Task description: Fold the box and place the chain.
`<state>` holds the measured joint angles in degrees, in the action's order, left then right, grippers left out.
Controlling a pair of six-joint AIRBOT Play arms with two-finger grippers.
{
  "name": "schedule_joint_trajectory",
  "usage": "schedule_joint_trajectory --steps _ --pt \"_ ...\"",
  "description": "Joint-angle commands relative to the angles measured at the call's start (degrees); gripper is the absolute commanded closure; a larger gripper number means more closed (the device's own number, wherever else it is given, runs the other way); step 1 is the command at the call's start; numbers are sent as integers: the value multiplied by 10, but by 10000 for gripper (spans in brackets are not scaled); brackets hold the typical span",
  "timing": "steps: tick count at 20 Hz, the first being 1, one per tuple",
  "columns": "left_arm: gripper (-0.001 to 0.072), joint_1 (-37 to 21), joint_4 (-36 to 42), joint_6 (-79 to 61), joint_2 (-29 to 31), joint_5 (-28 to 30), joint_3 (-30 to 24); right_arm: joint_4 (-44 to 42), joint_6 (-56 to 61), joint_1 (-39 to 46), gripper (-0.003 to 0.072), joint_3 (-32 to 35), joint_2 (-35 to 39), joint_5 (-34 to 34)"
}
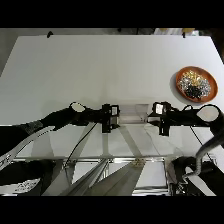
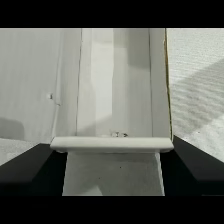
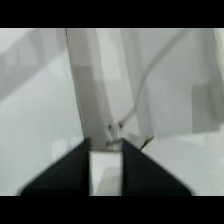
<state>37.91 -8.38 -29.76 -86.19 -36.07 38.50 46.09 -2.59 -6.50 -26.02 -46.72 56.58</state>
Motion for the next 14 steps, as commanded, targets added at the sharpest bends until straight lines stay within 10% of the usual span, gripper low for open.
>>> schedule_joint_trajectory --steps 1,8,14 --pt "398 0 0 0 0 -2 0 -111 -50 0 670 0 -2 -32" --pt "398 0 0 0 0 -2 0 -223 -73 0 670 0 -129 -209" --pt "398 0 0 0 0 -2 0 -219 -85 0 670 0 -207 -200"
